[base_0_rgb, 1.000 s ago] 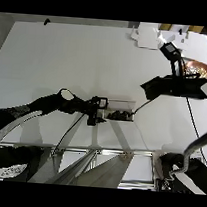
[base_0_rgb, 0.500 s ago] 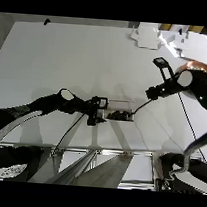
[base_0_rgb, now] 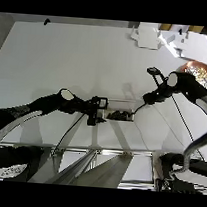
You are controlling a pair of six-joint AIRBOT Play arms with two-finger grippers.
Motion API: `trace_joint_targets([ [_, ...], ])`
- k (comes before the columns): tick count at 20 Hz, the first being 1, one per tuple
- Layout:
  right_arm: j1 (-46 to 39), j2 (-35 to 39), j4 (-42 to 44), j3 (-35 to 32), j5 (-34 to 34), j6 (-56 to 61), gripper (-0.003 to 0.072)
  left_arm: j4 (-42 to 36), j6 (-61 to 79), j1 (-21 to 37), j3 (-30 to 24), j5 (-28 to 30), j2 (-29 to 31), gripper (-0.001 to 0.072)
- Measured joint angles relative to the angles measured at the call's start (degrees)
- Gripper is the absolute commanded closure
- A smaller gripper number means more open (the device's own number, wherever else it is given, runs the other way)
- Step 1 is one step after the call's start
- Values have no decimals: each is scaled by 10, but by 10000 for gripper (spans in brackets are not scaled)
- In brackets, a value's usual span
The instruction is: Fold the box and place the chain.
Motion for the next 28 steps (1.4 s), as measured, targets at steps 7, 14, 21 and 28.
trace_joint_targets([
  [7, -1, -16, -8, -1, -7, 2, 571, 0, 0, 0, 0, 0, 0, 602],
  [14, 4, 5, -12, -4, 16, 4, 675, 0, 0, 0, 0, 0, 0, 602],
  [21, 46, 148, 3, -4, 73, 3, 675, 0, 0, 0, 0, 0, 0, 602],
  [28, 109, 301, 55, -4, 150, -2, 675, 0, 0, 0, 0, 0, 0, 602],
])
